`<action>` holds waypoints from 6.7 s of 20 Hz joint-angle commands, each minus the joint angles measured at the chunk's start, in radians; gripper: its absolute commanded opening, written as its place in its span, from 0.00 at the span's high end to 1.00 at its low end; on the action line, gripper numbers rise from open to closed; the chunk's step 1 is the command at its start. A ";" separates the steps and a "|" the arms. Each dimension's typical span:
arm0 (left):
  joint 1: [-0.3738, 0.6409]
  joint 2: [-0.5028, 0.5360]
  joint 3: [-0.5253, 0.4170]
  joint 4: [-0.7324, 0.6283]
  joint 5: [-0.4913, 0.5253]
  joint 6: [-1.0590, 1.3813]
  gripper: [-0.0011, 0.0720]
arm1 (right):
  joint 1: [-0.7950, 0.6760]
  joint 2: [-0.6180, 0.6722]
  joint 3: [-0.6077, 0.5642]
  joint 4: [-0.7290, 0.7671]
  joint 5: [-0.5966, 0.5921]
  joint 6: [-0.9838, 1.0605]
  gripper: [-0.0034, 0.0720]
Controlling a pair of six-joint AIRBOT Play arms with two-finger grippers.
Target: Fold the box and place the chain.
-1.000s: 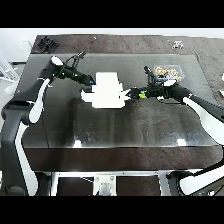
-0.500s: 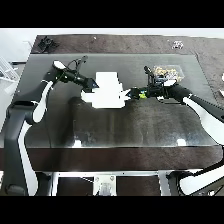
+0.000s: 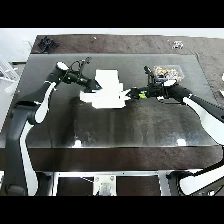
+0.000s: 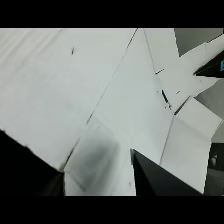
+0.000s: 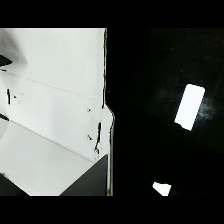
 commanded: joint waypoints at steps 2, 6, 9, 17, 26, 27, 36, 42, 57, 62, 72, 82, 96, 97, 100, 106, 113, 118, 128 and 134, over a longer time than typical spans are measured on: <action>0.026 -0.001 0.000 -0.014 -0.013 0.005 0.41 | 0.000 0.000 0.000 0.000 0.000 0.000 0.95; 0.029 -0.001 0.000 -0.055 -0.037 0.020 0.42 | 0.000 0.000 0.000 0.001 0.000 0.001 0.95; 0.020 -0.002 0.000 -0.045 -0.060 0.022 0.42 | 0.000 0.000 0.000 0.001 0.000 0.000 0.95; 0.020 -0.002 0.000 -0.040 -0.058 0.022 0.60 | 0.000 0.000 0.000 0.000 0.000 0.000 0.95; 0.020 -0.002 0.000 -0.078 -0.049 0.076 0.92 | 0.000 0.000 -0.002 0.000 0.007 0.000 0.95; 0.020 -0.002 0.000 -0.087 -0.048 0.088 0.95 | 0.000 0.000 -0.003 0.000 0.007 0.000 0.95; 0.020 -0.002 -0.040 -0.143 -0.107 0.389 0.96 | -0.119 0.049 -0.006 0.005 0.019 -0.052 0.63; 0.023 0.000 -0.114 -0.271 -0.125 0.745 0.96 | -0.214 0.095 -0.011 0.002 0.026 -0.077 0.63; 0.014 0.126 -0.387 -0.358 0.064 1.191 0.96 | -0.167 0.074 -0.015 0.004 -0.005 -0.147 0.63; 0.004 0.128 -0.400 -0.311 0.088 1.229 0.96 | -0.167 0.051 -0.015 0.004 -0.005 -0.157 0.63; -0.006 0.129 -0.400 -0.275 0.088 1.236 0.96 | -0.167 0.051 -0.015 0.004 -0.005 -0.158 0.63; -0.006 0.129 -0.400 -0.274 0.088 1.232 0.96 | -0.127 0.307 -0.178 0.005 0.063 -0.229 0.70; -0.006 0.129 -0.400 -0.277 0.084 1.232 0.96 | 0.143 0.368 -0.423 0.004 -0.238 -1.191 0.10; -0.006 0.129 -0.400 -0.277 0.084 1.232 0.96 | 0.160 0.350 -0.422 0.005 -0.264 -1.220 0.10; -0.006 0.129 -0.400 -0.277 0.084 1.232 0.96 | 0.201 0.307 -0.422 0.005 -0.320 -1.283 0.10; -0.006 0.129 -0.400 -0.277 0.082 1.232 0.96 | 0.224 0.305 -0.404 0.079 -0.414 -1.283 0.10; -0.006 0.129 -0.400 -0.277 0.081 1.232 0.96 | 0.217 0.305 -0.389 0.118 -0.483 -1.283 0.10; -0.006 0.129 -0.400 -0.277 0.079 1.231 0.96 | 0.209 0.304 -0.332 0.118 -0.482 -1.283 0.10; -0.006 0.129 -0.400 -0.276 0.074 1.231 0.96 | 0.105 0.228 -0.224 0.118 -0.231 -1.302 0.10; -0.006 0.129 -0.400 -0.276 0.073 1.231 0.96 | 0.049 0.120 -0.119 0.115 -0.050 -1.302 0.05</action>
